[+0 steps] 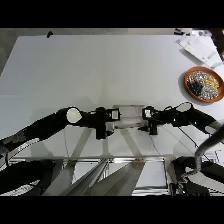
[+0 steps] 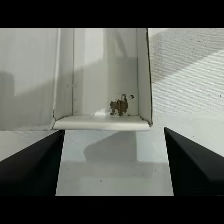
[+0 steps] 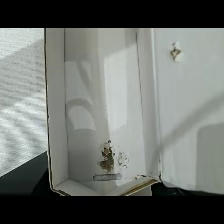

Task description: Fold the box and place the chain.

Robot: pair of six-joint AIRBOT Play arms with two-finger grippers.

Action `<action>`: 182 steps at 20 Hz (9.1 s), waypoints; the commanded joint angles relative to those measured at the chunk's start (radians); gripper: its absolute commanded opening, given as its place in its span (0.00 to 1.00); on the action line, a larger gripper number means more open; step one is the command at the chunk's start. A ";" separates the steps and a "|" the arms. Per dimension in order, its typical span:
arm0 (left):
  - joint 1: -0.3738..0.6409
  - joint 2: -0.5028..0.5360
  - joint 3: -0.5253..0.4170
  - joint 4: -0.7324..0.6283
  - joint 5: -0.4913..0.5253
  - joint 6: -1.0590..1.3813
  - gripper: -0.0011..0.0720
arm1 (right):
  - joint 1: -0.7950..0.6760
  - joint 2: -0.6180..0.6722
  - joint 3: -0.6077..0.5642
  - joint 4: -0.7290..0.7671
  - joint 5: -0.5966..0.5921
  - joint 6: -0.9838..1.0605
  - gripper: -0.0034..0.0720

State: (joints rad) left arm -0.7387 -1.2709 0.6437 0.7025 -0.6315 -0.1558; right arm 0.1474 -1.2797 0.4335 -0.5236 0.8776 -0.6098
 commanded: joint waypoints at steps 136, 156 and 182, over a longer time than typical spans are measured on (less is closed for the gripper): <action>-0.017 -0.154 -0.004 -0.313 0.077 0.287 0.55 | 0.162 0.348 0.093 -0.622 0.033 0.679 0.39; -0.017 -0.154 -0.004 -0.313 0.077 0.287 0.55 | 0.305 0.197 0.093 -0.586 -0.042 0.639 0.24; -0.017 -0.154 -0.004 -0.313 0.074 0.287 0.55 | 0.336 0.388 0.093 -0.474 -0.126 0.705 0.56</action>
State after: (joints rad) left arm -0.7567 -1.4254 0.6403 0.3889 -0.5568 0.1291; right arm 0.4847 -0.9756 0.5262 -0.9722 0.7467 0.0399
